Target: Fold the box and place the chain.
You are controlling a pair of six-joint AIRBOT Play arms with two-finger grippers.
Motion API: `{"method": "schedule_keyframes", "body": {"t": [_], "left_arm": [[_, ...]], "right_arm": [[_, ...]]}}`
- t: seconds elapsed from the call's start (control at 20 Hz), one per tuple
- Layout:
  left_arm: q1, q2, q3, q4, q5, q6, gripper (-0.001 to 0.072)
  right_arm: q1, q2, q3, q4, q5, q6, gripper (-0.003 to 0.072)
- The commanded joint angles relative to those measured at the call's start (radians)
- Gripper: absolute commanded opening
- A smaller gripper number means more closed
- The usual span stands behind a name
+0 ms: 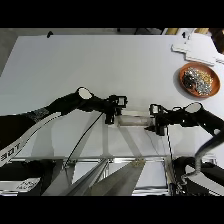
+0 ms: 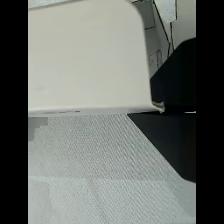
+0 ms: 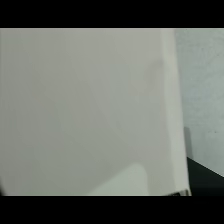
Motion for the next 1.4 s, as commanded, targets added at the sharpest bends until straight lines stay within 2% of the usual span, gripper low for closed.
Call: {"method": "schedule_keyframes", "body": {"t": [0.0,0.55,0.6,0.7,0.8,0.9,0.95,1.05,1.1,1.15,1.3,1.35], "left_arm": [[0.0,0.0,0.0,0.0,0.0,0.0,0.0009],[0.0,0.0,0.0,-0.007,-0.003,0.001,0.0011],[0.0,0.001,0.0,-0.007,-0.005,0.001,0.0049],[0.0,0.009,0.0,-0.007,-0.001,0.002,0.0298],[0.003,0.027,0.0,-0.002,0.032,0.004,0.0366],[0.012,0.048,0.0,0.02,0.043,0.004,0.0511],[0.017,0.061,0.0,0.054,0.048,0.001,0.053],[0.031,0.095,0.0,0.159,0.045,-0.068,0.0524],[0.03,0.117,0.0,0.219,0.041,-0.128,0.0479],[0.03,0.148,0.0,0.296,0.03,-0.197,0.0426],[0.027,0.254,0.0,0.484,-0.006,-0.352,0.0163],[0.018,0.288,0.0,0.524,-0.012,-0.385,0.0126]], "right_arm": [[0.001,-0.001,0.0,-0.001,0.0,-0.001,0.0344],[0.001,-0.001,0.0,-0.001,0.0,-0.001,0.0344],[0.001,-0.001,0.0,-0.001,0.0,-0.001,0.0344],[0.001,-0.001,0.0,-0.001,0.0,-0.001,0.0344],[0.001,-0.001,0.0,-0.001,0.0,-0.001,0.0344],[0.001,-0.001,0.0,-0.001,0.0,-0.001,0.0344],[0.001,-0.001,0.0,-0.001,0.0,-0.001,0.0344],[0.001,-0.001,0.0,-0.001,0.0,-0.001,0.0344],[0.001,-0.001,0.0,-0.001,0.001,-0.001,0.0344],[0.001,-0.001,0.0,-0.001,0.001,-0.001,0.0344],[0.001,-0.001,0.0,-0.001,0.001,-0.001,0.0344],[0.001,-0.001,0.0,-0.001,0.001,-0.001,0.0344]]}}
